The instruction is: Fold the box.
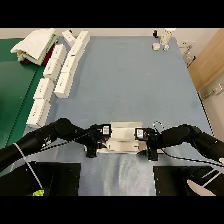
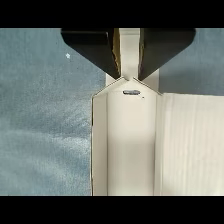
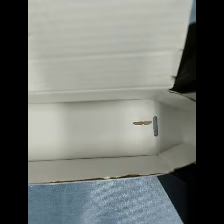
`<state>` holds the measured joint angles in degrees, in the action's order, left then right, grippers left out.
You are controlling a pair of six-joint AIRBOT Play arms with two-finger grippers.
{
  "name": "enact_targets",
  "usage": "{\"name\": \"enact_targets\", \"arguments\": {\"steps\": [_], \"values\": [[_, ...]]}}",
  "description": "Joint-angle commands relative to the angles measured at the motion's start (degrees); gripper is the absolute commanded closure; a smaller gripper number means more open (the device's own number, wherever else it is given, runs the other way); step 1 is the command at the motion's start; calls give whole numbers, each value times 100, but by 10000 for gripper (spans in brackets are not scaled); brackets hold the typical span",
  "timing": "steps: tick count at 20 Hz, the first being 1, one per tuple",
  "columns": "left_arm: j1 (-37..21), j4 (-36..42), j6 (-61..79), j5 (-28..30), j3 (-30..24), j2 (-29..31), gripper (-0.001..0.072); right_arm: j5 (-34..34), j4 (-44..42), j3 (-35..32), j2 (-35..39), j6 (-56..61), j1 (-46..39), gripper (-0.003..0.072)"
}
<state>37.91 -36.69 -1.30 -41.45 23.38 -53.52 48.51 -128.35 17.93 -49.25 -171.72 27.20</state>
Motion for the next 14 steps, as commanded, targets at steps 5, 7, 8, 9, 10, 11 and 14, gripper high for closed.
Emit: {"name": "enact_targets", "arguments": {"steps": [5, 7, 8, 9, 10, 11, 14], "values": [[142, 350, -87, 105, 319, -361, 659, -2, -2, 4, 4, 2, 4, 162], [142, 348, -133, 87, 341, -435, 659, -2, -2, 4, 4, 2, 4, 162], [144, 350, -133, 76, 339, -448, 659, -2, -2, 4, 4, 2, 4, 162], [177, 348, -131, 90, 339, -452, 659, -2, 0, 4, 4, 2, 4, 162], [216, 350, -131, 98, 339, -452, 658, -2, -2, 4, 2, 2, 4, 162], [247, 348, -131, 101, 339, -455, 657, 0, -2, 4, 4, 2, 4, 162], [247, 348, -131, 96, 339, -525, 527, -2, 0, 4, 4, 2, 4, 162]]}}
